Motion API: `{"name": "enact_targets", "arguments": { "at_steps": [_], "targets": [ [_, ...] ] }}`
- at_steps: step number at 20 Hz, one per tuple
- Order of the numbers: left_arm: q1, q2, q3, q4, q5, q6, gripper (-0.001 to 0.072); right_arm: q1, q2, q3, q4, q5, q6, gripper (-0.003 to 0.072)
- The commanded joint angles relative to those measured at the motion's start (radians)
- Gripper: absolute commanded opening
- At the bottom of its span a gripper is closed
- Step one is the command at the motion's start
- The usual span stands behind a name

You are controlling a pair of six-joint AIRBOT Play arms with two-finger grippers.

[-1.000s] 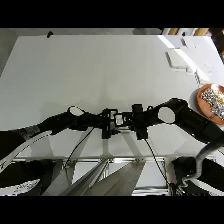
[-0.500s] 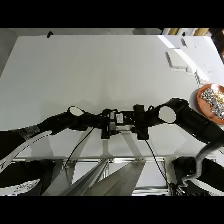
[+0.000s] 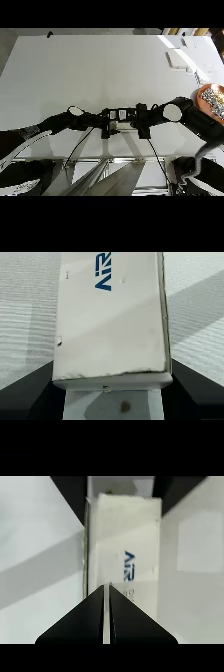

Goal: Fold the box and place the chain.

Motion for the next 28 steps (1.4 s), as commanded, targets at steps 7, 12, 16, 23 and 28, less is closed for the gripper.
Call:
{"name": "enact_targets", "arguments": {
  "at_steps": [7,12,16,23,28],
  "targets": [
    [0.000,0.000,0.000,0.001,-0.002,0.000,0.0205,-0.020,-0.029,-0.051,0.029,0.013,0.003,0.0038],
    [0.000,0.000,0.000,0.001,-0.001,0.000,0.0205,-0.020,-0.054,-0.089,0.028,-0.010,0.003,0.0038],
    [0.000,0.000,0.000,0.001,-0.002,0.000,0.0205,-0.020,-0.051,-0.088,0.029,-0.027,0.006,0.0038],
    [0.000,0.000,0.000,0.002,-0.002,0.000,0.0205,-0.064,0.099,-0.049,-0.029,-0.003,0.203,0.0037],
    [0.000,0.000,0.000,0.001,-0.002,0.000,0.0205,-0.298,0.186,-0.050,-0.151,0.039,0.433,0.0026]
  ]
}}
